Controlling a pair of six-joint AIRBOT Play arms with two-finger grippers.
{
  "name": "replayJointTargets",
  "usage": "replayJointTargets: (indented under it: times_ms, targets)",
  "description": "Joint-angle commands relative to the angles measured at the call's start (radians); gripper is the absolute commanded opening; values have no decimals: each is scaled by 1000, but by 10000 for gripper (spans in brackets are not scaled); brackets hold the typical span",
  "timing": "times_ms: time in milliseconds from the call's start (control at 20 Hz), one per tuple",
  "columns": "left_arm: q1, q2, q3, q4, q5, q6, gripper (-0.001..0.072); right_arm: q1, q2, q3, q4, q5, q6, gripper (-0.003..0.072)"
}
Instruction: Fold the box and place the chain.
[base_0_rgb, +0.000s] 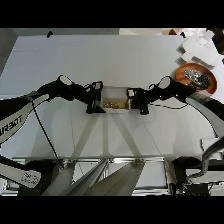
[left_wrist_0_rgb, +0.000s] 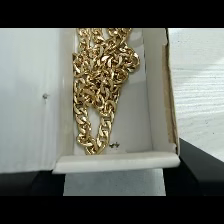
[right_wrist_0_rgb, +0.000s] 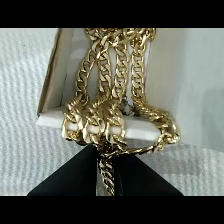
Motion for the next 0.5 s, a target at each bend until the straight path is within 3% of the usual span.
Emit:
replayJointTargets:
  times_ms: [0,300,450]
  targets:
    - [0,1,0,0,0,0,211,1,11,0,-26,-6,3,11]
    - [0,1,0,0,0,0,211,1,153,0,-179,-56,208,11]
    - [0,1,0,0,0,0,211,5,235,0,-188,-55,331,11]
